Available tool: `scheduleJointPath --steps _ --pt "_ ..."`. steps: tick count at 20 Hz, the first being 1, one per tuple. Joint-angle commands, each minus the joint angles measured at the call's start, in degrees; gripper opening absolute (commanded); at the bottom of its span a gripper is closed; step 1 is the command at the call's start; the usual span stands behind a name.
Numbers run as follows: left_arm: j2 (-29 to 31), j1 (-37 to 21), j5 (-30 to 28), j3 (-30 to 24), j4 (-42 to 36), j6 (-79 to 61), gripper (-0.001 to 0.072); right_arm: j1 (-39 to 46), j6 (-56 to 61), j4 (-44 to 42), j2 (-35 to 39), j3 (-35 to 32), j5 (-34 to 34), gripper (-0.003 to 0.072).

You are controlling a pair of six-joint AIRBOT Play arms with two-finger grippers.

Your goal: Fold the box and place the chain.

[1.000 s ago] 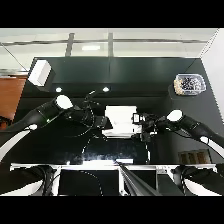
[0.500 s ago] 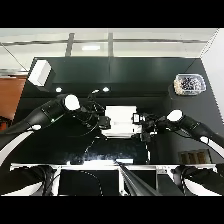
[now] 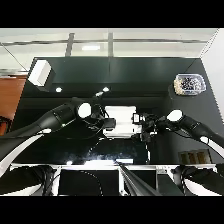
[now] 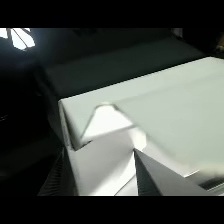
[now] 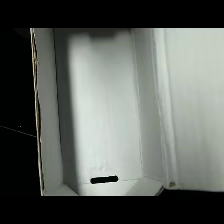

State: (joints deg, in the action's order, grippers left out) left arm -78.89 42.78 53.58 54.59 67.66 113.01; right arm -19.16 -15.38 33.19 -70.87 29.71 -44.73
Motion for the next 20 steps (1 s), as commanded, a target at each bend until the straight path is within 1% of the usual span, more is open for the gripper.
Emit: scheduleJointPath --steps 1,5,8,10,14,20 --pt "-2.1 1.9 2.0 2.4 4.0 4.8 0.0502 0.0 0.0 0.0 0.0 0.0 0.0 0.0229" --pt "-3.0 2.6 6.1 4.0 13.7 14.9 0.0501 0.0 0.0 0.0 0.0 0.0 0.0 0.0229" --pt "-4.6 2.6 10.5 5.0 14.7 16.5 0.0491 0.0 0.0 0.0 0.0 0.0 0.0 0.0229" --pt "-7.3 3.6 13.4 7.5 14.6 16.5 0.0491 0.0 0.0 0.0 0.0 0.0 0.0 0.0229" --pt "-11.3 7.0 14.3 11.7 17.1 22.7 0.0491 0.0 0.0 0.0 0.0 0.0 0.0 0.0229" --pt "-11.5 7.5 14.4 12.9 18.7 24.2 0.0481 0.0 0.0 0.0 0.0 0.0 0.0 0.0229"
